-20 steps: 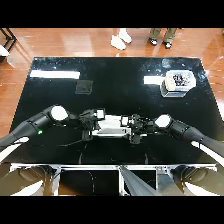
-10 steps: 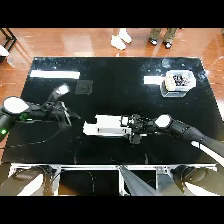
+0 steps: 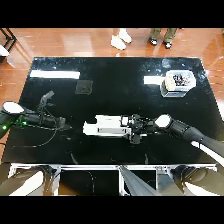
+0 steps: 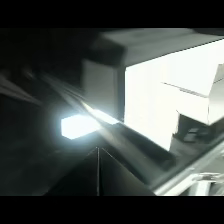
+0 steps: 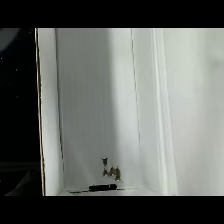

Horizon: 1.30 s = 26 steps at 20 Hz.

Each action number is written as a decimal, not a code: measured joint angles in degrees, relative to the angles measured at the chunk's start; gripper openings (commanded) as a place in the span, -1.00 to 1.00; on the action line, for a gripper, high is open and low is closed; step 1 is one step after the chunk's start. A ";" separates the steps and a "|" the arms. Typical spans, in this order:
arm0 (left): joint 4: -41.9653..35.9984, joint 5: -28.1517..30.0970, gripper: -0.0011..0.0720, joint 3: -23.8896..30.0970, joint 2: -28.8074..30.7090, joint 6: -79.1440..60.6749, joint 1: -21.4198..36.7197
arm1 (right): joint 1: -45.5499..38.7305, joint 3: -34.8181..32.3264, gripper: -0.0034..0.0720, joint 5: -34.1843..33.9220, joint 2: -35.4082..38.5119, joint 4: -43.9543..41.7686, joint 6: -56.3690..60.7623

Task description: Fold the box and place the chain.

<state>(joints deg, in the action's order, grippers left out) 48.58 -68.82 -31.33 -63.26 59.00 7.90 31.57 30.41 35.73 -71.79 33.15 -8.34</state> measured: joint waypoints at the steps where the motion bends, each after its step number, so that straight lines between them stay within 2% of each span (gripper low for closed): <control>1: -1.40 0.70 -0.93 0.79 -1.46 0.68 -0.42 | 0.00 0.00 -0.10 0.00 0.00 0.00 0.00; 6: -6.91 5.46 -0.93 2.60 -6.40 1.18 -4.63 | 0.00 0.00 -0.10 0.00 0.00 0.00 0.02; 14: -10.38 13.97 -0.91 2.97 -8.09 3.54 -15.26 | -0.02 0.00 -0.10 0.11 0.02 0.00 0.11; 16: -10.43 14.75 -0.74 2.93 -8.20 3.98 -16.61 | -0.07 0.00 -0.10 0.13 0.02 0.02 0.13; 18: -10.34 14.99 -0.75 2.91 -8.20 4.24 -17.31 | -0.07 0.00 -0.10 0.11 0.02 0.04 0.11; 20: -9.57 14.82 -0.91 2.73 -8.07 4.44 -17.44 | -0.07 0.00 -0.10 0.09 0.02 0.04 0.09; 21: -9.01 14.36 -0.93 2.58 -7.87 4.90 -17.03 | -0.07 0.02 -0.10 0.09 0.02 0.04 0.07; 26: -4.28 11.85 -0.93 2.05 -7.10 5.81 -11.28 | 0.00 0.00 -0.10 -0.09 -0.02 -0.04 -0.04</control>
<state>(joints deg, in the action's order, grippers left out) 44.29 -56.97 -29.28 -70.37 64.82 -3.38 31.57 30.41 35.64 -71.81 33.10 -8.38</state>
